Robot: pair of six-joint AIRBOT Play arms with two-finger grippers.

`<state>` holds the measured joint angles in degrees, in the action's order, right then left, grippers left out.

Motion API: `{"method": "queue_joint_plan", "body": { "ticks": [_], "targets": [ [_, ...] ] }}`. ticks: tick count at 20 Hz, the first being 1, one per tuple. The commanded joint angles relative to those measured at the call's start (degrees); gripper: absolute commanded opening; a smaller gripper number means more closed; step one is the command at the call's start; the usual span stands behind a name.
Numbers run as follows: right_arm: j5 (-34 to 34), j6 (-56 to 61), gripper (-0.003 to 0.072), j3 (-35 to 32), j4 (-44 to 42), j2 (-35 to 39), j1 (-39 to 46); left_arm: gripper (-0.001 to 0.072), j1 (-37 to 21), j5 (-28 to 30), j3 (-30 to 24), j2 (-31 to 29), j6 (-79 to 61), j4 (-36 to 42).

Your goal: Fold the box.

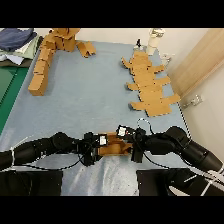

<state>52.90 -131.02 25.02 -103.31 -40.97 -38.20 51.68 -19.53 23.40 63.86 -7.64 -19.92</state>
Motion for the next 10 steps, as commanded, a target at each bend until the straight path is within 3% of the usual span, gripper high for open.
{"method": "queue_joint_plan", "body": {
  "ticks": [1, 3, 7, 10],
  "targets": [
    [-1.6, -3.8, 0.036, 0.0, -5.2, -2.6, 0.0, 0.053, 0.0, 0.0, 0.0, 0.0, 0.0, 0.0],
    [-3.0, -4.1, 0.0336, 0.0, -5.3, -3.3, 0.0, 0.0529, 0.0, 0.0, 0.0, 0.0, 0.0, 0.0],
    [-4.6, -7.5, 0.0155, 0.0, -10.0, -3.3, 0.0, 0.053, 0.0, 0.0, 0.0, 0.0, 0.0, 0.0],
    [-5.1, -8.1, 0.0155, 0.0, -10.5, -3.4, 0.0, 0.053, 0.0, 0.0, 0.0, 0.0, 0.0, 0.0]
  ]
}}
